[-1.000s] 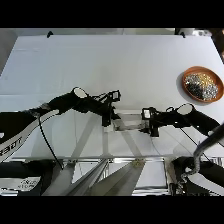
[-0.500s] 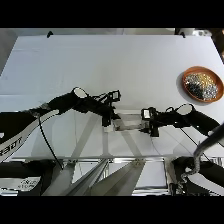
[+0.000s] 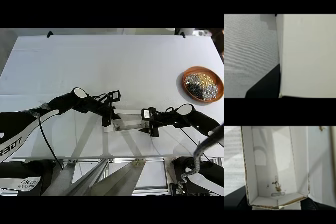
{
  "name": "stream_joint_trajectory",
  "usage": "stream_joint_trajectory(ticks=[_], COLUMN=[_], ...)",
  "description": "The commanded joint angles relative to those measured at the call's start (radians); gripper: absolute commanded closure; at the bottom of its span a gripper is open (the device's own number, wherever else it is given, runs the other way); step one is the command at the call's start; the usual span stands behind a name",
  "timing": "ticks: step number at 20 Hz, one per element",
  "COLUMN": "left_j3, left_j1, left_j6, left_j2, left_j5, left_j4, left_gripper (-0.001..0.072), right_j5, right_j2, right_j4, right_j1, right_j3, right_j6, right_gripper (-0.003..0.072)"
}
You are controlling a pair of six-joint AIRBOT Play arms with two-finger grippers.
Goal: Fold the box and place the chain.
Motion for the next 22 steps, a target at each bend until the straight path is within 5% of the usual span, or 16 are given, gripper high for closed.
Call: stream_joint_trajectory(ticks=[1, 22], left_j3=[0.0, 0.0], left_j1=[0.0, 0.002], left_j6=[0.0, -0.027], left_j2=[0.001, 0.002], left_j5=[0.0, -0.011], left_j4=[0.001, 0.006], left_gripper=[0.0699, 0.0697], right_j5=[-0.002, 0.0], right_j2=[0.0, 0.001], right_j4=[0.002, 0.002], right_j1=[0.0, 0.0], right_j3=[0.0, 0.0], right_j6=[0.001, 0.001], right_gripper=[0.0217, 0.0217])
